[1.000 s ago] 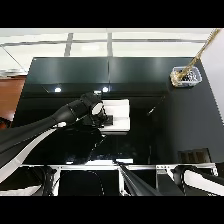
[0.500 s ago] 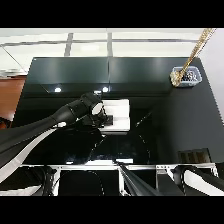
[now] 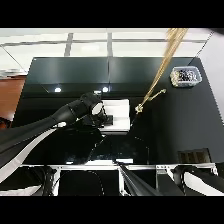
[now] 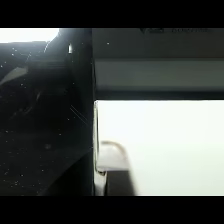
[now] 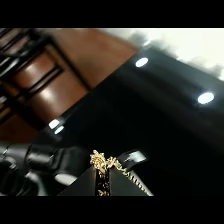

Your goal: Fold the box and place the chain.

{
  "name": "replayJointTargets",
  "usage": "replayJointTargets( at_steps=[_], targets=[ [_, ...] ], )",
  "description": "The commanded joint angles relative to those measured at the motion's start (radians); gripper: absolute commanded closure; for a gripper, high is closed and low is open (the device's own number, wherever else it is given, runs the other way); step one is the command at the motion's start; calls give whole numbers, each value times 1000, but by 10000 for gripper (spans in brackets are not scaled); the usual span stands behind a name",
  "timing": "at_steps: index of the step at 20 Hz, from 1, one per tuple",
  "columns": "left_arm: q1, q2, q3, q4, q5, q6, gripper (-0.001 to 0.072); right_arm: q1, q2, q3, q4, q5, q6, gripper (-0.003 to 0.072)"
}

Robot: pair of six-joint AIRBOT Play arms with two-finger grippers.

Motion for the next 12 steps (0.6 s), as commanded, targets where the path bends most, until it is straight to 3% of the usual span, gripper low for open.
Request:
replayJointTargets(
  at_steps=[1,8,12],
  targets=[
    [0,1,1,0,0,0,679,120,-1,-150,12,17,-59,661],
    [0,1,1,0,0,0,679,224,-1,-339,20,-23,-74,661],
    [0,1,1,0,5,0,679,294,-1,-511,34,-95,-87,661]
  ],
)
